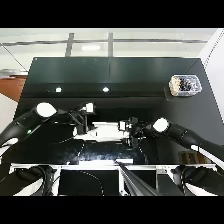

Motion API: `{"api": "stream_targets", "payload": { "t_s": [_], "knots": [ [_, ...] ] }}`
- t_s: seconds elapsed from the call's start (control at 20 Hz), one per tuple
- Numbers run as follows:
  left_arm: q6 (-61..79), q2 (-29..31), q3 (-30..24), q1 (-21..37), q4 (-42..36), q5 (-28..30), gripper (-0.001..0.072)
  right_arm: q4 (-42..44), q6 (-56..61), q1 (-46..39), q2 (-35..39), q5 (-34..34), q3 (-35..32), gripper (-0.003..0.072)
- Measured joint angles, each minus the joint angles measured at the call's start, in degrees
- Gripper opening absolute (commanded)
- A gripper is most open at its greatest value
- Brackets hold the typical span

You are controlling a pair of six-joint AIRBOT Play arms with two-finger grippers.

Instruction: Fold the box and place the chain.

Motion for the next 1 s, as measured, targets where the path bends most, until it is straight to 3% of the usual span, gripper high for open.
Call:
{"api": "stream_targets", "payload": {
  "t_s": [0.15, 0.2, 0.25, 0.3, 0.4, 0.5, 0.6, 0.85, 1.0],
  "knots": [
    [-12.2, 7.1, 0.0, 2.1, 4.7, -7.0, 0.0577, 0.0, 0.0, 0.0, 0.0, 0.0, 0.0, 0.0474],
    [-16.9, 8.7, 0.0, 2.5, 5.5, -9.7, 0.0416, 0.0, 0.0, 0.0, 0.0, 0.0, 0.0, 0.0474],
    [-22.2, 10.0, -0.1, 2.7, 5.8, -12.9, 0.0126, 0.0, 0.0, 0.0, 0.0, 0.0, 0.0, 0.0474],
    [-26.5, 10.9, -0.4, 2.7, 5.4, -15.4, 0.0029, 0.0, 0.0, 0.0, 0.0, 0.0, 0.0, 0.0474],
    [-32.9, 11.6, -1.6, 1.9, 2.1, -17.9, 0.0029, 0.0, 0.0, 0.0, 0.0, 0.0, 0.0, 0.0474],
    [-35.3, 11.4, -3.4, 0.0, -3.1, -16.3, 0.0029, 0.0, 0.0, 0.0, 0.0, 0.0, 0.0, 0.0474],
    [-36.0, 10.2, -4.9, -2.4, -7.5, -9.7, 0.0029, 0.0, 0.0, 0.0, 0.0, -0.1, 0.0, 0.0474],
    [-36.7, 4.7, -6.3, -7.9, -12.7, 13.2, 0.0029, 0.0, 0.1, 0.0, 0.0, -0.1, 0.0, 0.0474],
    [-36.9, 1.4, -6.5, -9.1, -13.5, 20.9, 0.0029, 0.0, 0.2, 0.0, 0.0, -0.1, 0.0, 0.0474]
  ]
}}
